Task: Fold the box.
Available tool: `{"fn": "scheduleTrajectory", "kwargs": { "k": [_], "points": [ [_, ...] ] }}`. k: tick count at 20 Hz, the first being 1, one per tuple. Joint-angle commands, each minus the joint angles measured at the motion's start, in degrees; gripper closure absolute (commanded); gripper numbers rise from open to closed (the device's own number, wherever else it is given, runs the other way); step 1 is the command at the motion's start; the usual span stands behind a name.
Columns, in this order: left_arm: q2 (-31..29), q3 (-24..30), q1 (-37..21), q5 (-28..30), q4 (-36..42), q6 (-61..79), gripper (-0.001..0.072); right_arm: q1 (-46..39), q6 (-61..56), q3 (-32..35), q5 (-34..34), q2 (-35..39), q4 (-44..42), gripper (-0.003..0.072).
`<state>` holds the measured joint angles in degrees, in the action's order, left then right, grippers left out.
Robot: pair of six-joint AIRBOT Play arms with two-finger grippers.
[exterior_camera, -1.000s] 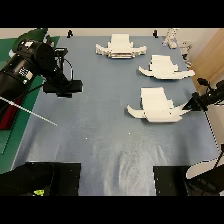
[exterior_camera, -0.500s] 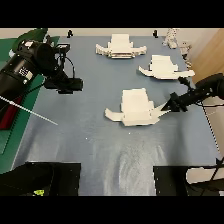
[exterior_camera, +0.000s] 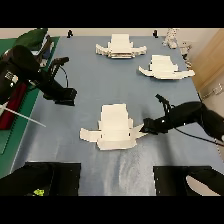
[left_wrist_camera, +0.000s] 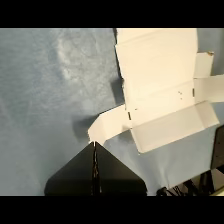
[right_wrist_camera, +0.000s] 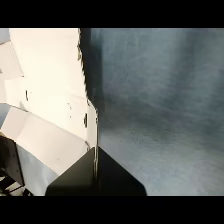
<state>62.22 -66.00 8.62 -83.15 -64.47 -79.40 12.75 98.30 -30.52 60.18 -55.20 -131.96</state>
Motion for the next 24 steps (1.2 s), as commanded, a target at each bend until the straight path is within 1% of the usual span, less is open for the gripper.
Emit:
{"fn": "scheduleTrajectory", "kwargs": {
  "k": [1, 2, 5, 7, 8, 9, 10, 11, 12, 13, 14, 16, 18, 19, 21, 24],
  "points": [
    [-3.34, 8.13, -3.72, -0.13, 7.43, 5.53, 0.0698, 5.95, -5.35, 7.26, -11.37, 7.45, 0.61, 0.0602],
    [-3.72, 10.27, -3.67, 0.48, 7.48, 5.62, 0.0698, 5.92, -5.35, 7.26, -11.63, 7.15, 0.90, 0.0473],
    [-3.61, 14.36, -3.23, 2.36, 8.00, 7.89, 0.0696, 5.90, -5.35, 7.21, -12.35, 5.16, 0.98, 0.0470],
    [-3.61, 14.88, -3.26, 4.20, 8.35, 8.09, 0.0696, 5.90, -5.31, 6.86, -12.24, 3.13, 0.57, 0.0470],
    [-3.61, 14.86, -3.26, 4.87, 8.39, 8.15, 0.0659, 5.92, -5.25, 6.49, -12.22, 2.29, 0.55, 0.0471],
    [-3.61, 14.88, -3.26, 5.27, 8.76, 8.24, 0.0432, 5.92, -4.50, 6.08, -12.33, 1.64, 0.55, 0.0476],
    [-3.61, 14.86, -3.26, 5.62, 9.33, 8.28, 0.0333, 5.92, -4.04, 5.64, -12.31, 1.22, 0.52, 0.0495],
    [-3.61, 14.86, -3.26, 5.88, 9.81, 8.31, 0.0360, 5.92, -3.41, 5.11, -12.33, 0.92, 0.48, 0.0535],
    [-3.61, 14.88, -3.26, 6.34, 10.54, 8.31, 0.0360, 5.92, -3.06, 4.76, -12.39, 0.85, 0.48, 0.0536],
    [-3.61, 14.88, -3.26, 7.04, 11.23, 8.31, 0.0360, 5.95, -1.90, 4.66, -13.03, 0.87, 0.39, 0.0597],
    [-3.48, 14.88, -3.26, 8.41, 11.74, 8.50, 0.0360, 5.95, -0.37, 4.66, -14.43, 0.87, 0.09, 0.0684],
    [-2.19, 14.86, -3.37, 10.25, 12.76, 9.62, 0.0359, 5.97, 1.51, 4.68, -16.50, 1.25, 0.09, 0.0685],
    [0.42, 14.88, -3.37, 10.34, 15.06, 11.65, 0.0359, 7.72, 3.39, 5.20, -16.48, 2.38, 0.22, 0.0685],
    [2.05, 14.88, -3.37, 10.38, 17.29, 13.20, 0.0359, 9.29, 3.80, 6.01, -16.81, 3.39, 0.24, 0.0685],
    [5.31, 14.93, -3.37, 11.10, 21.22, 15.52, 0.0359, 13.11, 3.67, 8.55, -20.11, 5.84, 0.15, 0.0685],
    [9.09, 14.95, -3.37, 12.81, 22.45, 16.22, 0.0359, 18.29, 2.01, 10.93, -23.89, 8.55, 0.22, 0.0685]
  ]
}}
